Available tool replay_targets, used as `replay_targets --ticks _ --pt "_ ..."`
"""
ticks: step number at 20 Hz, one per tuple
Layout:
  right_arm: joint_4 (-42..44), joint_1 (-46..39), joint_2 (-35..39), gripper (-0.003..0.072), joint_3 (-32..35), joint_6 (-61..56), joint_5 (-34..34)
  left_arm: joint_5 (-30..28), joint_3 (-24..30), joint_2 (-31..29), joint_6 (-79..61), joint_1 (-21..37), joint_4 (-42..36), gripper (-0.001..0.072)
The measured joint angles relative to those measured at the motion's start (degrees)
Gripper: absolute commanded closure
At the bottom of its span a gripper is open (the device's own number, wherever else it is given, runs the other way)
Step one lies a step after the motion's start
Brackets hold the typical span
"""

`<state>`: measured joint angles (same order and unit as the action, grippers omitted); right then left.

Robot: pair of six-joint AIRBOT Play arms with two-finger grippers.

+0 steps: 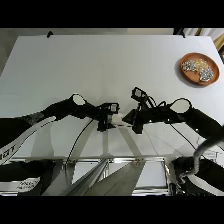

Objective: Fold the box and place the chain.

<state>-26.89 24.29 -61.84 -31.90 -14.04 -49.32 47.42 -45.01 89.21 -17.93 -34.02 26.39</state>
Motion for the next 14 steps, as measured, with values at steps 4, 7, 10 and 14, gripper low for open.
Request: replay_targets --ticks 4,7,10,14 --pt "0.2 0.0 -0.68 0.0675 0.48 0.63 -0.46 0.0 0.0 0.0 0.0 0.0 0.0 0.0437" --pt "0.13 0.0 -0.92 0.0675 0.72 0.9 -0.74 0.0 0.0 0.0 0.0 0.0 0.0 0.0437" --pt "-0.22 0.0 -1.03 0.0675 0.85 1.03 -0.9 0.0 0.0 0.0 0.0 0.0 -0.02 0.0437" --pt "-0.13 0.0 -1.05 0.0676 2.4 1.07 -0.7 -0.02 0.0 0.0 0.0 0.0 -0.02 0.0437"
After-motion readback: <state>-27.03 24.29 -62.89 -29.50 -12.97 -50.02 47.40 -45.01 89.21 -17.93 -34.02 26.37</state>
